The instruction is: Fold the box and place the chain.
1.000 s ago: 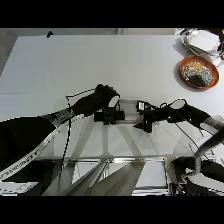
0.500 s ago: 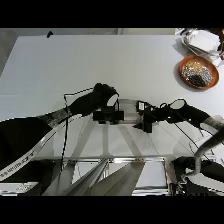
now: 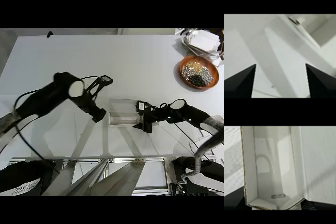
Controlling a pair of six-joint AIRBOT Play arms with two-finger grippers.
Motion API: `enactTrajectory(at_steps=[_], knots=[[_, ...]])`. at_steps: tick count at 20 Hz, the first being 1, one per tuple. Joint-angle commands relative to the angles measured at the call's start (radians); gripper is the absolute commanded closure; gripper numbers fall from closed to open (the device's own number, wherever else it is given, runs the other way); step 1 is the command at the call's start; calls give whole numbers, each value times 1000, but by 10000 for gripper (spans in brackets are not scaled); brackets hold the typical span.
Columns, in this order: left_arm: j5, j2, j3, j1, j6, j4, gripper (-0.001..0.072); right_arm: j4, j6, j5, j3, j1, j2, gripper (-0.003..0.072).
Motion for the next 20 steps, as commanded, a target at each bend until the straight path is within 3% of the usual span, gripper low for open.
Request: enactTrajectory(at_steps=[1,4,9,14,20], knots=[[59,93,-141,132,669,-172,13,0,0,0,1,0,1,282],[196,60,-240,193,975,-269,12,0,0,0,1,0,0,282],[308,-108,-246,193,1464,-564,7,0,0,0,1,0,0,282],[359,-176,-246,192,1572,-693,6,0,0,0,1,0,1,282],[349,-176,-248,167,1558,-704,6,0,0,0,1,0,0,282]])
